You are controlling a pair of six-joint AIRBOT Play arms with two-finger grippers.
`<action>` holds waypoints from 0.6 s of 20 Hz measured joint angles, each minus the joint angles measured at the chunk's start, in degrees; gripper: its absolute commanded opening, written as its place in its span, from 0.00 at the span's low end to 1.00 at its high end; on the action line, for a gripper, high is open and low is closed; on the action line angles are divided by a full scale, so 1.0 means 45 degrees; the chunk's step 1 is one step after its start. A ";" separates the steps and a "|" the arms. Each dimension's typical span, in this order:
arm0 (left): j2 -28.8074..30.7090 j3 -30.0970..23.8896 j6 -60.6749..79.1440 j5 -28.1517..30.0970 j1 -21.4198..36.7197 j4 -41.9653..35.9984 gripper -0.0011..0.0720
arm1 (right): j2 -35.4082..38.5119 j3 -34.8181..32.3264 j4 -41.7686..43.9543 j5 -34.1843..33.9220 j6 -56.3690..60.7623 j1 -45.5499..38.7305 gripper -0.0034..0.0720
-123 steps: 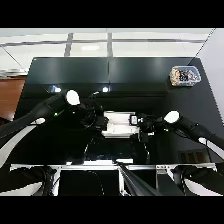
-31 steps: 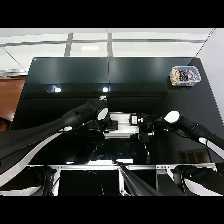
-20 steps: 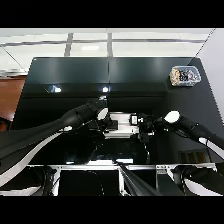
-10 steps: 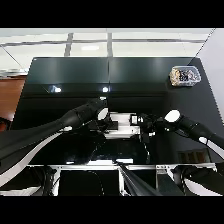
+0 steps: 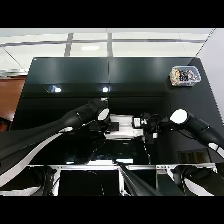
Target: Fold the box and place the chain.
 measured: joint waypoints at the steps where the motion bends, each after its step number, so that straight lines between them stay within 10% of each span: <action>1: -0.0005 0.0044 -0.0044 -0.0087 0.0000 0.0180 0.05 | 0.0117 0.0000 -0.0185 0.0005 0.0053 -0.0117 0.88; 7: 0.0000 0.0228 -0.0136 -0.0282 0.0000 0.0777 0.05 | 0.0253 0.0000 -0.0593 -0.0044 -0.0068 -0.0355 0.84; 9: 0.0000 0.0248 -0.0141 -0.0306 0.0000 0.0845 0.05 | 0.0097 0.0000 -0.0602 -0.0083 -0.0257 -0.0306 0.38; 12: 0.0000 0.0253 -0.0155 -0.0345 0.0000 0.0889 0.05 | -0.0034 0.0000 -0.0593 -0.0141 -0.0359 -0.0267 0.36</action>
